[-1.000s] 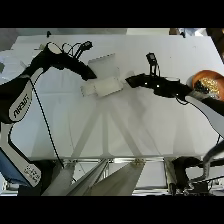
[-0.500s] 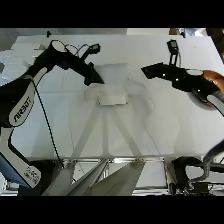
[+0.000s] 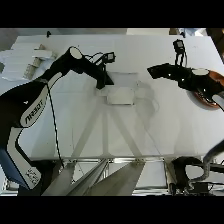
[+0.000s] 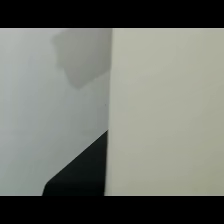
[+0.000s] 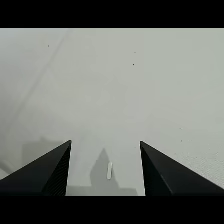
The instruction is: Fold the box and place the chain.
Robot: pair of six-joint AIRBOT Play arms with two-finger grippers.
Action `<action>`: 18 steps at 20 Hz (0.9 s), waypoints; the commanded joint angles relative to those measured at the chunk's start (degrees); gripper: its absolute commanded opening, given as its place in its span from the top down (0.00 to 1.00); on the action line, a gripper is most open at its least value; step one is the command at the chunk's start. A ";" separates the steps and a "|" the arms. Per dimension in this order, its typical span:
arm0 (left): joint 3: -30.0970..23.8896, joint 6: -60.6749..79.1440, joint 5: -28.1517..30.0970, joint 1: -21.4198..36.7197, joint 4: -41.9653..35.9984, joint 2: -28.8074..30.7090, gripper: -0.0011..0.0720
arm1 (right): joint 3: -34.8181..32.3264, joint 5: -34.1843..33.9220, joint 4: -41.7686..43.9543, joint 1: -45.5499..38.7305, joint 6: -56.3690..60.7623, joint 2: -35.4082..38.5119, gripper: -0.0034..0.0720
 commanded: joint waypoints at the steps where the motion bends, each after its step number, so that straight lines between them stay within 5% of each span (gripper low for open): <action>1: -0.02 0.44 2.71 -0.39 0.85 -1.92 0.99 | 0.02 0.02 -0.59 -0.11 0.24 0.04 0.33; 13: -0.02 0.00 2.86 -0.39 2.58 -3.02 0.97 | 0.02 0.26 -0.59 -0.11 0.22 0.04 0.35; 18: -0.04 0.00 2.84 -0.39 2.56 -2.99 0.97 | 0.02 2.54 -0.66 -0.11 -0.35 0.04 0.06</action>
